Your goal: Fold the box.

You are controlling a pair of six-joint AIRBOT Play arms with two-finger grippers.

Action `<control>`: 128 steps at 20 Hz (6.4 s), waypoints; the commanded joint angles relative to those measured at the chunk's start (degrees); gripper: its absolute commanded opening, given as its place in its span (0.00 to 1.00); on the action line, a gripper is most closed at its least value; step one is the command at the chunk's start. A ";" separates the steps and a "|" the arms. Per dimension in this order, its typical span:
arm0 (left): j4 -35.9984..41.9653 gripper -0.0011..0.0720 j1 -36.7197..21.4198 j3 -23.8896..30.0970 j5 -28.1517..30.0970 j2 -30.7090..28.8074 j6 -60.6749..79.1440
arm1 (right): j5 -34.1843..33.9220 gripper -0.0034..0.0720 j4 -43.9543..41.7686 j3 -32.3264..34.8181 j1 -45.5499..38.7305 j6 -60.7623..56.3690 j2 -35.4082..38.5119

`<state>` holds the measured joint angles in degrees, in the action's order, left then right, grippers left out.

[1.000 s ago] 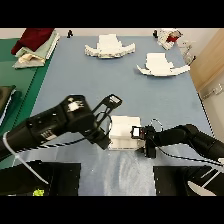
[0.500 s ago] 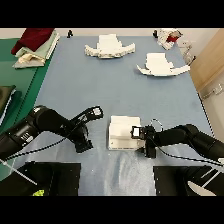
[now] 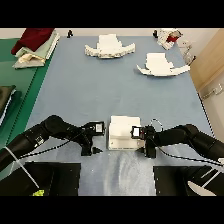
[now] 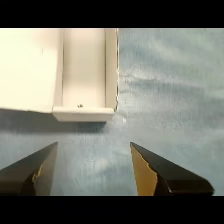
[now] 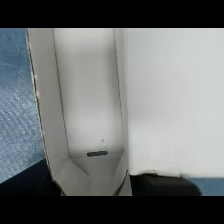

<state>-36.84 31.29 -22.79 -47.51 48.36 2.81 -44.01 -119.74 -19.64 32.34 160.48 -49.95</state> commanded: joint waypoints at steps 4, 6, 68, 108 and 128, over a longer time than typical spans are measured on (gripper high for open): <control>12.26 0.96 2.73 1.01 7.54 7.13 16.17 | 0.00 0.72 0.00 -0.04 0.02 0.00 0.02; 14.40 0.96 3.80 1.01 8.22 8.35 17.46 | 0.02 0.72 -0.02 -0.04 0.02 0.00 0.02; 16.22 0.73 9.22 0.66 14.51 13.70 12.13 | 0.02 0.72 0.00 -0.04 0.02 0.00 0.02; 16.22 0.73 9.22 0.66 14.53 13.70 12.15 | -12.61 0.31 -3.02 -8.90 0.11 -66.69 15.43; 16.22 0.73 9.20 0.66 14.53 13.70 12.13 | 7.54 0.23 -12.46 -11.52 -0.52 -66.03 -12.11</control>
<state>-20.58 40.47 -22.09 -32.95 62.06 14.94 -36.88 -132.77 -30.83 31.88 92.36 -62.06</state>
